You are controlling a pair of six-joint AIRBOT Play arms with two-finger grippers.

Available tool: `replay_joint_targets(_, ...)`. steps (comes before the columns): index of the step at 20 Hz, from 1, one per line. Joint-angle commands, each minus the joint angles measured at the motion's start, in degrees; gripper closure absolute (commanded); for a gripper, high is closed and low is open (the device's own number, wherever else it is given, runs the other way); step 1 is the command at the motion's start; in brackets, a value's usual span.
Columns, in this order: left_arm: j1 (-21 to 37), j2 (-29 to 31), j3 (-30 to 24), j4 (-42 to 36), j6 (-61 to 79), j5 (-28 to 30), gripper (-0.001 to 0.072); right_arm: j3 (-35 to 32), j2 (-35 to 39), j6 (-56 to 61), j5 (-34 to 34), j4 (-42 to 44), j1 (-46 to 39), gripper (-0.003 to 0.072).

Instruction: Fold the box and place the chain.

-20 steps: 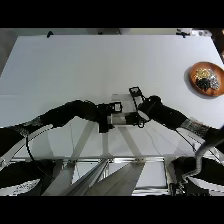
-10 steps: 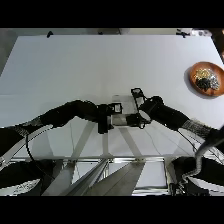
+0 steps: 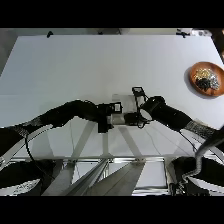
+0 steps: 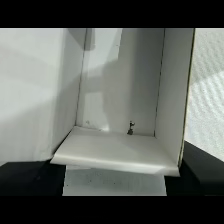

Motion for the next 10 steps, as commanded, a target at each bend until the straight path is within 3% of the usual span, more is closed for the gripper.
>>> replay_joint_targets(1,0.0,0.0,0.1,0.0,0.0,0.0,0.0435,0.1,0.2,0.5,2.9,0.5,-1.0,0.0218)
replay_joint_targets(4,0.0,0.0,0.0,0.0,0.0,0.1,0.0435,0.1,1.4,0.7,6.4,-0.2,-1.9,0.0222)
replay_joint_targets(9,0.0,0.0,0.0,0.0,0.0,0.1,0.0435,0.0,1.9,2.1,6.6,-1.2,-3.1,0.0388)
replay_joint_targets(10,0.0,0.0,0.1,0.0,0.0,0.1,0.0435,0.0,1.9,2.3,6.4,-1.2,-3.2,0.0391)
